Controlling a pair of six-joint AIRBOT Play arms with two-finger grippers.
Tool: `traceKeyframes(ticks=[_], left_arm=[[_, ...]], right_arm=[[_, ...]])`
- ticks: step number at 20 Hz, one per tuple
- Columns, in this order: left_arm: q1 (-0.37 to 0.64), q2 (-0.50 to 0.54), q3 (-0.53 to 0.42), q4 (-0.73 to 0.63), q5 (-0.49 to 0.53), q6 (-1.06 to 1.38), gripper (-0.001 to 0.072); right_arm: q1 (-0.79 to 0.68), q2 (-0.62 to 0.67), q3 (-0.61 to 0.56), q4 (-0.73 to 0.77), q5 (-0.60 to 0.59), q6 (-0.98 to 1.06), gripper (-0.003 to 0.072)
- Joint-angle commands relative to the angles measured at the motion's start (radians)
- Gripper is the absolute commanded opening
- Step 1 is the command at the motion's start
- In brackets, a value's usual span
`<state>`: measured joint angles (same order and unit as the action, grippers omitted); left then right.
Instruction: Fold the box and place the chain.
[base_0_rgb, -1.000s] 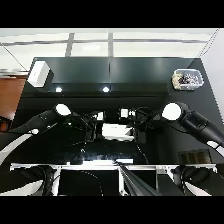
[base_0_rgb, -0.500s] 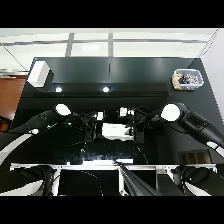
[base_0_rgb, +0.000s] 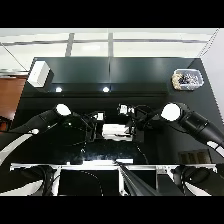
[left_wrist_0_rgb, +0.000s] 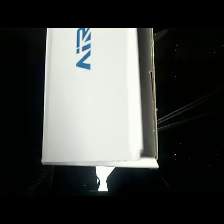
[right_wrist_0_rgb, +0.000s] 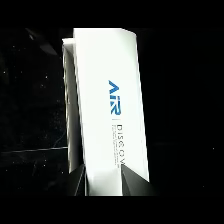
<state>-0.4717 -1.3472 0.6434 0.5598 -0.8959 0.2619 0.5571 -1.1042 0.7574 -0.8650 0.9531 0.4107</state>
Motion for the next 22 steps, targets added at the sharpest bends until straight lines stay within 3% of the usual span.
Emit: traceKeyframes(ticks=[1,8,10,22], left_arm=[[0.0,0.0,0.0,0.0,0.002,0.0,0.0354],[0.0,-0.001,0.0,0.0,0.001,0.0,0.0354],[0.0,-0.001,0.0,0.0,0.001,0.0,0.0354],[0.0,-0.001,0.0,0.0,0.001,0.0,0.0354]], right_arm=[[0.0,0.0,0.001,-0.001,0.005,0.009,0.0246],[0.011,-0.002,-0.021,0.0,0.019,0.009,0.0249],[0.02,-0.002,-0.021,0.0,0.014,0.009,0.033],[0.019,-0.001,-0.062,0.001,-0.012,0.041,0.0328]])
